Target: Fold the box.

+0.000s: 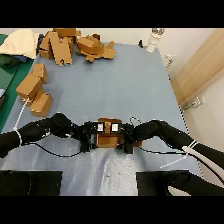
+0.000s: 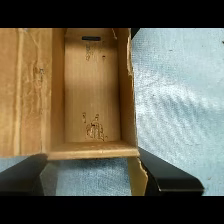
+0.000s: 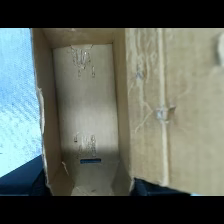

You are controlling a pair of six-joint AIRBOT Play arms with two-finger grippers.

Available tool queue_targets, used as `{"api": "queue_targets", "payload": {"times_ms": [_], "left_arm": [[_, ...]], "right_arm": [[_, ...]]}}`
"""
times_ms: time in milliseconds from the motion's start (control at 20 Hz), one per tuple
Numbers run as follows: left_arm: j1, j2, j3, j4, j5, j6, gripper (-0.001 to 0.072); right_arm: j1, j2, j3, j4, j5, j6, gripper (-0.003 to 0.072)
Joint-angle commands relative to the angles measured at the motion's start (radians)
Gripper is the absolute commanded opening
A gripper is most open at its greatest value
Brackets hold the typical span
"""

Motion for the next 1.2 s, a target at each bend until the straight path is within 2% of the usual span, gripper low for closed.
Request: {"api": "queue_targets", "payload": {"times_ms": [0, 950, 1000, 1050, 1150], "left_arm": [[-0.001, -0.001, 0.001, 0.001, -0.003, 0.012, 0.0518], [0.0, -0.001, 0.001, -0.007, 0.01, 0.011, 0.0522], [0.0, 0.0, 0.001, -0.007, 0.011, 0.011, 0.0561], [0.0, -0.001, 0.001, -0.007, 0.012, 0.011, 0.0684], [0.0, -0.001, 0.001, -0.007, 0.01, 0.011, 0.0696]], "right_arm": [[0.0, 0.0, 0.0, 0.001, 0.001, 0.0, 0.0509], [0.0, 0.002, 0.0, 0.002, 0.003, 0.001, 0.051], [0.0, 0.002, 0.0, 0.002, 0.004, 0.0, 0.0509], [0.0, 0.002, 0.0, 0.002, 0.004, 0.0, 0.0509], [0.0, 0.002, 0.0, 0.01, 0.004, 0.0, 0.0509]]}}
